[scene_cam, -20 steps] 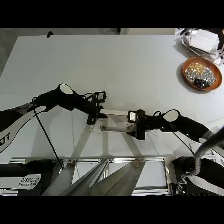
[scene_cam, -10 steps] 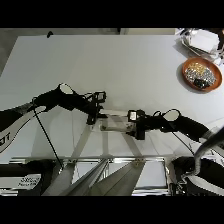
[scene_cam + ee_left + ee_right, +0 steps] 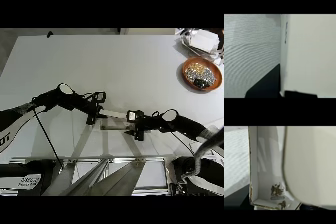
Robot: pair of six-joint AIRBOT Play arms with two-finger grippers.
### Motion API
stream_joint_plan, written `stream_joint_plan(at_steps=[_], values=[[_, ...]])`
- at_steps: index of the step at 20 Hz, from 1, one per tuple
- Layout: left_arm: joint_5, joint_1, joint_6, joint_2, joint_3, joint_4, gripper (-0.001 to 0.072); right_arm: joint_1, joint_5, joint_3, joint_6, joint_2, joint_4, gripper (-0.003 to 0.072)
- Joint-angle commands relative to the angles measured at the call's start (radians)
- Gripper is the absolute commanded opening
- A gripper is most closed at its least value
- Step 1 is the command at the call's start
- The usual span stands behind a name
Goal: Fold the box and place the chain.
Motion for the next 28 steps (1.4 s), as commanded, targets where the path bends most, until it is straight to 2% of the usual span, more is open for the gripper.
stream_joint_plan(at_steps=[1,19,23,28], values=[[0.002,0.000,0.000,0.000,0.000,-0.002,0.0012,0.004,0.000,-0.001,0.000,-0.005,-0.015,0.0387],[0.002,0.000,0.000,0.000,0.000,-0.002,0.0012,0.004,0.043,0.000,0.027,-0.002,-0.051,0.0424],[0.002,-0.001,0.000,-0.001,0.000,-0.002,0.0012,0.004,0.057,0.000,0.027,-0.002,-0.051,0.0559],[0.002,-0.001,0.000,-0.001,0.000,-0.002,0.0012,0.004,0.057,0.000,0.027,-0.002,-0.050,0.0560]])
